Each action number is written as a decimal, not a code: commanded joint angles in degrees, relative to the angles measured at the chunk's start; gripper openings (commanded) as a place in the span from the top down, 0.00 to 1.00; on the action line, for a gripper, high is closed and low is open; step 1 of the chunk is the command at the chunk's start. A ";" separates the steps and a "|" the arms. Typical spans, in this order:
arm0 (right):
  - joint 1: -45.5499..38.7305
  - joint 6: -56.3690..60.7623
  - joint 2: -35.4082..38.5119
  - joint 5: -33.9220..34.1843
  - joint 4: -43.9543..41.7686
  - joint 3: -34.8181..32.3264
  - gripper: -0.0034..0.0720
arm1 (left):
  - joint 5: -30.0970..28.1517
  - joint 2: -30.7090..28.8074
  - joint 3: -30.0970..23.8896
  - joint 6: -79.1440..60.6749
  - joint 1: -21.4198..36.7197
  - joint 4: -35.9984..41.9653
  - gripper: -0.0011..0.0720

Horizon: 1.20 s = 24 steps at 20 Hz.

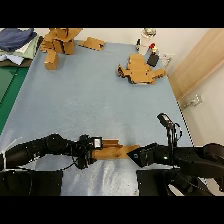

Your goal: Fold the box.

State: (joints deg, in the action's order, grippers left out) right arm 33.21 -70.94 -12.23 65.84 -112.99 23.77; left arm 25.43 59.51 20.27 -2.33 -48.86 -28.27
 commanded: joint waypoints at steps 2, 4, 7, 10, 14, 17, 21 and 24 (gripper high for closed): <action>0.02 0.02 0.04 -0.02 -0.39 0.07 0.02 | 0.04 -0.04 0.02 -0.02 0.02 -0.04 0.27; 0.02 0.07 0.04 0.00 -1.51 0.04 0.02 | 0.04 -0.04 0.02 -0.02 0.02 -0.04 0.27; 0.02 13.14 -1.40 -3.61 -4.31 0.00 0.09 | 0.04 -0.04 0.02 -0.02 0.02 -0.04 0.27; 0.17 14.56 -7.98 -4.61 -10.16 -0.04 0.95 | 0.04 -0.04 0.02 -0.02 0.02 -0.04 0.27; 0.44 2.12 -21.51 -17.66 -17.75 1.31 0.95 | 0.04 -0.04 0.04 -0.02 0.02 -0.04 0.27; 0.26 -6.95 -32.81 -18.88 -18.16 6.51 0.95 | 0.04 -0.04 0.02 -0.02 0.02 -0.04 0.27; -2.10 -16.81 -47.32 -19.19 -16.06 11.93 0.95 | 0.04 -0.02 0.02 -0.02 0.02 -0.04 0.27; -2.29 -21.84 -53.70 -18.84 -15.34 12.15 0.95 | 0.04 -0.04 0.04 -0.02 0.02 -0.04 0.27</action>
State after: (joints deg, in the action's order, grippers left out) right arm 31.42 -85.73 -58.83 47.35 -128.99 34.57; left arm 25.50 59.48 20.27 -2.33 -48.86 -28.32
